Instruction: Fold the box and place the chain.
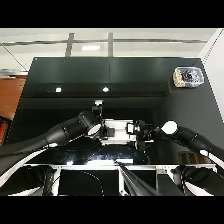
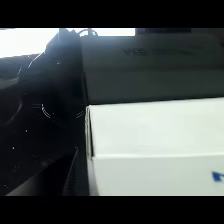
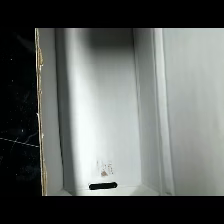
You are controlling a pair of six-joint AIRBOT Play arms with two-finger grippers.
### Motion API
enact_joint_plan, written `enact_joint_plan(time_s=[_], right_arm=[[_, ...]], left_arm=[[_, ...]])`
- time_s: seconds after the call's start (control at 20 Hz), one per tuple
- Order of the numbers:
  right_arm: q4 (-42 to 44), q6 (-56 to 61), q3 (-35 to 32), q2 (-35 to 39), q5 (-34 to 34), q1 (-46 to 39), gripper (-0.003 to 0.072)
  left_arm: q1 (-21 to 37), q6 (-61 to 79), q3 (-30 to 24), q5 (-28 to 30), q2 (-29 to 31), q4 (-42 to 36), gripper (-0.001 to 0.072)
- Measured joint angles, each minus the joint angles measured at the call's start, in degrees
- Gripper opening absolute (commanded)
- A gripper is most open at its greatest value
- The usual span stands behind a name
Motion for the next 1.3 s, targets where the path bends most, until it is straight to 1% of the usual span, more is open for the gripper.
enact_joint_plan(time_s=[0.2, 0.5, 0.75, 1.3], right_arm=[[0.0, 0.0, 0.0, 0.0, 0.0, 0.0, 0.0479], [0.0, 0.0, 0.0, 0.0, 0.0, 0.0, 0.0479], [0.0, 0.0, 0.0, 0.0, 0.0, 0.0, 0.0479], [0.0, 0.0, 0.0, 0.0, 0.0, 0.0, 0.0479]], left_arm=[[0.1, -0.6, 1.6, -0.5, -1.5, 0.5, 0.0275], [0.1, -0.9, 3.6, -3.9, -3.1, 0.9, 0.0274], [0.0, -1.1, 3.9, -5.0, -3.4, 1.5, 0.0273], [-0.1, -2.4, 3.9, -5.0, -3.9, 2.1, 0.0273]])
